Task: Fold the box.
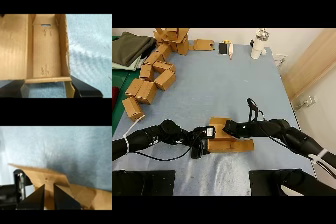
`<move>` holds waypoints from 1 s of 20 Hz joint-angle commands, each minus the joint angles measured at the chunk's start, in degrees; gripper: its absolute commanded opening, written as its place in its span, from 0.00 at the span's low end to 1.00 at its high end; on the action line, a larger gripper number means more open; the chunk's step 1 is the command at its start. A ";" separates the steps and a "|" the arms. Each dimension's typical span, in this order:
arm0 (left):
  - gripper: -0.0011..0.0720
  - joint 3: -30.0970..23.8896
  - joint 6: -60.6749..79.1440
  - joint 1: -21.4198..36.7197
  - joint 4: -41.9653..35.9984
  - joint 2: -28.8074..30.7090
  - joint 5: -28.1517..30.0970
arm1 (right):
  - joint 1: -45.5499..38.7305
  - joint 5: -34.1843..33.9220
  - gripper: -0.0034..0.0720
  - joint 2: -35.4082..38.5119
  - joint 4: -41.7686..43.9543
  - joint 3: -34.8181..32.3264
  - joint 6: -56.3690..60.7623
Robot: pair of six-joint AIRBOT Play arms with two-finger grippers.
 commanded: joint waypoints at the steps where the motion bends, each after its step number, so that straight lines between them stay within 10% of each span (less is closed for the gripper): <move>1: 0.65 0.04 0.02 0.04 0.00 -0.02 -0.02 | -0.02 3.87 0.25 -6.05 -1.68 0.24 -3.87; 13: 0.65 0.04 0.02 0.04 0.00 -0.02 0.00 | -0.02 1.84 0.25 -8.15 -3.54 2.45 -12.63; 20: 0.65 0.04 0.02 0.04 0.00 -0.02 0.00 | -0.02 -19.17 0.25 7.80 -25.53 9.27 -14.49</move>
